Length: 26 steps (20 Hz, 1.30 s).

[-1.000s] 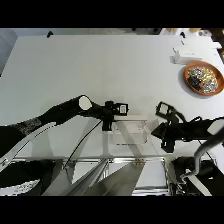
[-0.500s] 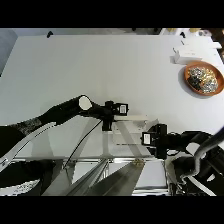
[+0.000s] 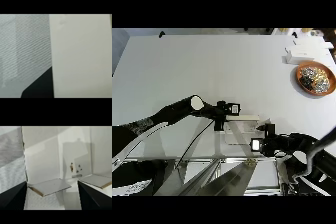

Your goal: Fold the box and place the chain.

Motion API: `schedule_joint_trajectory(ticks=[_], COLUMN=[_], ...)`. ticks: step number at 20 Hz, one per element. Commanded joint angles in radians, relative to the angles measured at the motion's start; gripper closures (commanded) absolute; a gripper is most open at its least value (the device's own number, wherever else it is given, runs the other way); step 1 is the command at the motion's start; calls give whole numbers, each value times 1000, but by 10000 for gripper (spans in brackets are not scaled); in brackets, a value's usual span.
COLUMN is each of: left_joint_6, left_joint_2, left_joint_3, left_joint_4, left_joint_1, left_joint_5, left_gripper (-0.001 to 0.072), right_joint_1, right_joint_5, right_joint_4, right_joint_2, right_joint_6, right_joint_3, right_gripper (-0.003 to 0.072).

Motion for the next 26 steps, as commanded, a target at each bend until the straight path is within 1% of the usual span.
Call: schedule_joint_trajectory(ticks=[1,4,8,11,13,17,21,26], left_joint_6=[0,0,0,0,0,0,0,0], left_joint_2=[0,0,0,0,0,0,0,0], left_joint_3=[1,0,0,0,0,0,0,1], left_joint_4=[0,0,0,0,0,0,0,0], left_joint_1=[0,0,0,0,0,0,0,0], left_joint_5=[0,0,0,0,0,0,0,0], left_gripper=[700,700,700,700,700,700,700,700], right_joint_1=[5,-6,-143,-197,-213,-308,-357,-444], right_joint_5=[-28,14,71,74,71,78,97,99], right_joint_4=[-16,-15,3,125,177,259,410,457], right_joint_2=[-12,-12,-17,-32,-66,-176,-268,-309], right_joint_6=[2,2,-26,-139,-200,-240,-443,-570], right_joint_3=[6,56,117,127,132,181,201,201], right_gripper=[-8,-7,-6,-6,-6,-7,-7,-7])
